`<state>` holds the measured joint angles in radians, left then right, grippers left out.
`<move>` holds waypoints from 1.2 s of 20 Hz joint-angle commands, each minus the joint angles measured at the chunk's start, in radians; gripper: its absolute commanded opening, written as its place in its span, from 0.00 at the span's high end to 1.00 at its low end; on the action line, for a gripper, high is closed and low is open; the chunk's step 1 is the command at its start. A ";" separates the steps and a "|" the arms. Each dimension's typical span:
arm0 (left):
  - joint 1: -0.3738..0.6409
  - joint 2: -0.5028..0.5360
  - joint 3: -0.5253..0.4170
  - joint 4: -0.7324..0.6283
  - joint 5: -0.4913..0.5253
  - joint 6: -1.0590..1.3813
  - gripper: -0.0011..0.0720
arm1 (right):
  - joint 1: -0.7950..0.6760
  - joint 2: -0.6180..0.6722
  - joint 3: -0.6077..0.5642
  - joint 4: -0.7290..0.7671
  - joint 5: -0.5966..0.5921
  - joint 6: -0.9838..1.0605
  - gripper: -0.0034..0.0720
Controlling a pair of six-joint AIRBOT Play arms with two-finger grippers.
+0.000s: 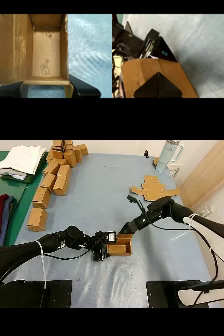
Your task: Fold the box.
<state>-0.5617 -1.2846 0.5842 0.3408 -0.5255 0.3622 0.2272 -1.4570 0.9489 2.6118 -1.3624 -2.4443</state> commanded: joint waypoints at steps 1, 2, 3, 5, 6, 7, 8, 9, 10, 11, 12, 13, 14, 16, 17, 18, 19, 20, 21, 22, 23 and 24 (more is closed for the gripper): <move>0.000 0.000 0.001 0.000 0.000 0.000 0.27 | 0.071 0.066 -0.086 -0.040 0.138 -0.067 0.95; 0.000 0.000 0.001 0.000 0.000 0.000 0.27 | 0.098 0.093 -0.114 -0.056 0.190 -0.079 0.95; 0.000 0.000 0.001 0.000 0.000 0.001 0.27 | 0.123 0.125 -0.137 -0.073 0.237 -0.084 0.95; 0.000 0.000 0.001 0.000 0.000 0.000 0.27 | 0.174 0.211 -0.182 -0.121 0.351 -0.088 0.95; 0.000 0.000 0.001 0.000 0.000 0.000 0.27 | 0.203 0.262 -0.206 -0.149 0.421 -0.088 0.95; 0.000 0.000 0.001 0.000 0.000 0.001 0.27 | 0.232 0.309 -0.231 -0.185 0.491 -0.089 0.95; 0.000 0.000 0.001 0.000 0.000 0.001 0.27 | 0.269 0.359 -0.264 -0.238 0.578 -0.089 0.95; 0.000 0.000 0.001 0.000 0.000 0.000 0.27 | 0.308 0.406 -0.302 -0.292 0.669 -0.089 0.95; 0.000 0.000 0.001 0.000 0.000 0.000 0.27 | 0.353 0.455 -0.344 -0.341 0.761 -0.088 0.95; 0.000 0.000 0.001 0.000 0.000 0.000 0.27 | 0.390 0.502 -0.383 -0.379 0.837 -0.089 0.95; 0.000 0.000 0.001 0.000 0.000 0.000 0.27 | 0.429 0.550 -0.423 -0.414 0.910 -0.088 0.95; 0.000 0.000 0.001 0.000 0.000 0.000 0.27 | 0.462 0.589 -0.457 -0.438 0.970 -0.088 0.95; 0.000 0.000 0.001 0.000 0.000 0.000 0.27 | 0.494 0.626 -0.491 -0.453 1.022 -0.088 0.95; 0.000 0.000 0.001 0.000 0.000 0.000 0.27 | 0.543 0.665 -0.535 -0.494 1.049 -0.088 0.95; 0.000 0.000 0.001 0.000 0.000 0.000 0.27 | 0.558 0.667 -0.549 -0.511 1.047 -0.089 0.95; 0.000 0.000 0.001 0.000 0.000 0.000 0.27 | 0.572 0.665 -0.559 -0.533 1.044 -0.089 0.94; 0.000 0.000 0.001 0.000 0.000 0.001 0.27 | 0.585 0.665 -0.564 -0.564 1.038 -0.089 0.93; 0.000 0.000 0.001 0.000 0.000 0.000 0.27 | 0.596 0.665 -0.564 -0.592 1.036 -0.089 0.86; 0.000 0.000 0.001 0.000 0.000 0.000 0.27 | 0.606 0.666 -0.564 -0.619 1.036 -0.089 0.74; 0.000 0.000 0.001 0.000 0.000 0.000 0.27 | 0.610 0.666 -0.564 -0.635 1.030 -0.089 0.64; 0.000 0.000 0.001 0.000 0.000 0.000 0.27 | 0.610 0.666 -0.564 -0.635 1.020 -0.089 0.57; 0.000 0.000 0.001 0.000 0.000 0.000 0.27 | 0.610 0.666 -0.564 -0.639 1.007 -0.092 0.52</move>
